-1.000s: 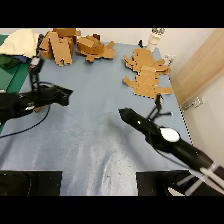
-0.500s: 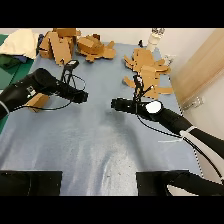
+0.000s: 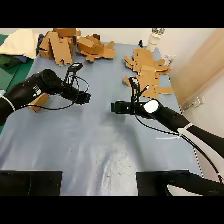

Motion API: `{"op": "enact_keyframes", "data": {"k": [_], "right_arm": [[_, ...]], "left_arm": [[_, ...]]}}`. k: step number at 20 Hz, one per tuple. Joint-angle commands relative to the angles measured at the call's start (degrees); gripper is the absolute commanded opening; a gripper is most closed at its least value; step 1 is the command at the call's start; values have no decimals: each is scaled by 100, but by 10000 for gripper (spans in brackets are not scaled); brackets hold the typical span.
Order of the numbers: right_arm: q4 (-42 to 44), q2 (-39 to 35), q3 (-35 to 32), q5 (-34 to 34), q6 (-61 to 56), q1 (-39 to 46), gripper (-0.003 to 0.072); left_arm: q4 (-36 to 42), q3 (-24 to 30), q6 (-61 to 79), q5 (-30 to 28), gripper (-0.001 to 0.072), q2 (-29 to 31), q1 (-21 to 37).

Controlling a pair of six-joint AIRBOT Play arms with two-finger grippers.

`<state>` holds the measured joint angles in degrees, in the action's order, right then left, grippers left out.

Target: Fold the box.

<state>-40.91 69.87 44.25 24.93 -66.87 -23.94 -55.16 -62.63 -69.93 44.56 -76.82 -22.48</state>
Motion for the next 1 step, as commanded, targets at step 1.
{"op": "enact_keyframes", "data": {"k": [1], "right_arm": [[-46,7,7,28,-17,2,1]], "left_arm": [[-15,-11,-17,-2,13,-9,-4]]}}
